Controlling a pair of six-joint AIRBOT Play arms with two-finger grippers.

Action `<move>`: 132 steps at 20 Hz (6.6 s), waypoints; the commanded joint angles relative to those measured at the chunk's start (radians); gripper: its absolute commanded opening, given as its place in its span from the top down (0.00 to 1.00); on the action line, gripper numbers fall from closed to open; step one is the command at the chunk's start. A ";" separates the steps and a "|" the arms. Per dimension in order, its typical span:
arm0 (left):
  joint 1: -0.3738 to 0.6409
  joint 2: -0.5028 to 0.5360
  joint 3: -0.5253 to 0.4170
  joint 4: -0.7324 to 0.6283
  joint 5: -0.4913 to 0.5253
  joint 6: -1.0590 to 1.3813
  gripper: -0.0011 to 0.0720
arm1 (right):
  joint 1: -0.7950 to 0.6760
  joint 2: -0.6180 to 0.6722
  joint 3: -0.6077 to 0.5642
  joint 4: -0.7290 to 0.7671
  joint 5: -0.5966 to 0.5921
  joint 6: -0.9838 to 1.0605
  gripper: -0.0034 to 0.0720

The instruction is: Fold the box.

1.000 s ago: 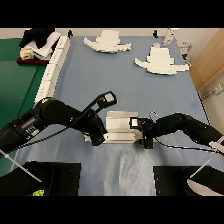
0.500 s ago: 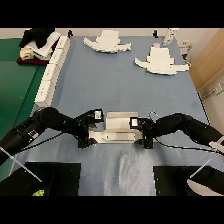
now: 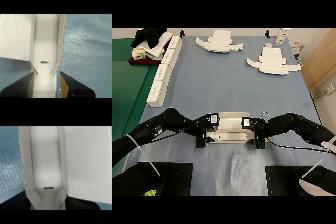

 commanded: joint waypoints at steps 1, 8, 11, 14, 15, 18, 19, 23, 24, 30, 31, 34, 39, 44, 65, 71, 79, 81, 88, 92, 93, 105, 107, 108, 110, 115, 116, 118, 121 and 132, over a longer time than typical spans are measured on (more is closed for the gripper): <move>-0.019 -0.048 -0.002 -0.068 0.029 0.084 0.60 | 0.000 0.000 0.001 0.000 0.000 0.000 0.24; -0.040 -0.068 -0.002 -0.071 0.090 0.105 0.92 | 0.000 0.000 0.001 0.000 0.000 0.000 0.24; -0.068 -0.071 -0.002 -0.099 0.110 0.110 0.92 | 0.000 0.000 0.001 0.000 0.000 0.000 0.24; -0.087 -0.071 -0.002 -0.132 0.140 0.132 0.92 | 0.000 0.000 0.001 0.000 0.000 0.000 0.24; -0.087 -0.072 -0.002 -0.140 0.141 0.132 0.92 | 0.000 0.000 0.001 0.000 0.000 0.000 0.24; -0.087 -0.072 -0.002 -0.140 0.141 0.131 0.92 | 0.000 0.000 0.001 0.000 0.000 0.000 0.24; -0.087 -0.072 -0.002 -0.140 0.141 0.131 0.91 | 0.000 0.000 0.001 0.000 0.000 0.000 0.24; -0.087 -0.072 -0.002 -0.140 0.135 0.128 0.91 | 0.000 0.000 0.001 0.000 0.000 0.000 0.24; -0.087 -0.072 -0.002 -0.140 0.135 0.128 0.91 | 0.000 0.000 0.001 0.000 0.000 0.000 0.24; -0.087 -0.072 -0.002 -0.140 0.132 0.092 0.24 | 0.000 0.000 0.001 0.000 0.000 0.000 0.24; -0.087 -0.072 -0.002 -0.140 0.132 0.092 0.24 | 0.000 0.000 0.001 0.000 0.000 0.000 0.24; -0.087 -0.072 -0.002 -0.137 0.125 0.090 0.25 | 0.000 0.000 0.001 0.000 0.000 0.000 0.24; -0.085 -0.050 0.002 0.034 0.110 -0.170 0.91 | 0.000 0.000 0.001 0.000 0.000 0.000 0.24; -0.084 0.067 0.039 0.258 -0.035 -0.723 0.97 | 0.000 0.000 0.001 0.000 0.000 0.000 0.24; 0.443 0.071 -0.090 0.077 -0.227 -1.215 0.97 | 0.000 0.000 0.001 0.000 0.000 0.000 0.24; 0.319 -0.024 -0.100 0.002 -0.140 -1.160 0.97 | 0.000 0.000 0.001 0.000 0.000 0.000 0.24; 0.219 -0.026 -0.026 -0.075 -0.167 -1.136 0.97 | 0.000 0.000 0.001 0.000 0.000 0.000 0.24; 0.219 -0.026 -0.001 -0.077 -0.190 -1.136 0.97 | 0.000 0.000 0.001 0.000 0.000 0.000 0.24; 0.219 -0.026 0.020 -0.085 -0.224 -1.136 0.92 | 0.000 0.000 0.001 0.000 0.000 0.000 0.24; 0.219 -0.026 0.020 -0.100 -0.224 -1.137 0.44 | 0.000 0.000 0.001 0.000 0.000 0.000 0.24; 0.219 -0.026 0.020 -0.100 -0.224 -1.137 0.43 | 0.000 0.000 0.001 0.000 0.000 0.000 0.24; 0.040 -0.028 0.047 -0.006 -0.053 -1.378 0.43 | 0.000 0.000 0.001 0.000 0.000 0.000 0.24; -0.018 -0.028 0.081 0.067 -0.018 -1.500 0.44 | 0.000 0.000 0.001 0.000 0.000 0.000 0.24; -0.053 -0.028 0.103 0.119 0.000 -1.569 0.44 | 0.000 0.000 0.001 0.000 0.000 0.000 0.24; -0.117 -0.028 0.147 0.252 0.021 -1.721 0.44 | 0.000 0.000 0.001 0.000 0.000 0.000 0.24; -0.245 -0.046 0.206 0.486 0.014 -2.049 0.44 | 0.000 0.000 0.001 0.000 0.000 0.000 0.24; -0.267 -0.061 0.215 0.512 0.009 -2.097 0.44 | 0.000 0.000 0.001 0.000 0.000 0.000 0.24; -0.320 -0.093 0.243 0.575 0.000 -2.191 0.44 | 0.000 0.000 0.001 0.000 0.000 0.000 0.24; -0.400 -0.156 0.318 0.720 -0.059 -2.357 0.44 | 0.000 0.000 0.001 0.000 0.000 0.000 0.24; -0.518 -0.341 0.521 0.876 -0.266 -2.528 0.59 | 0.000 0.000 0.001 0.000 0.000 0.000 0.24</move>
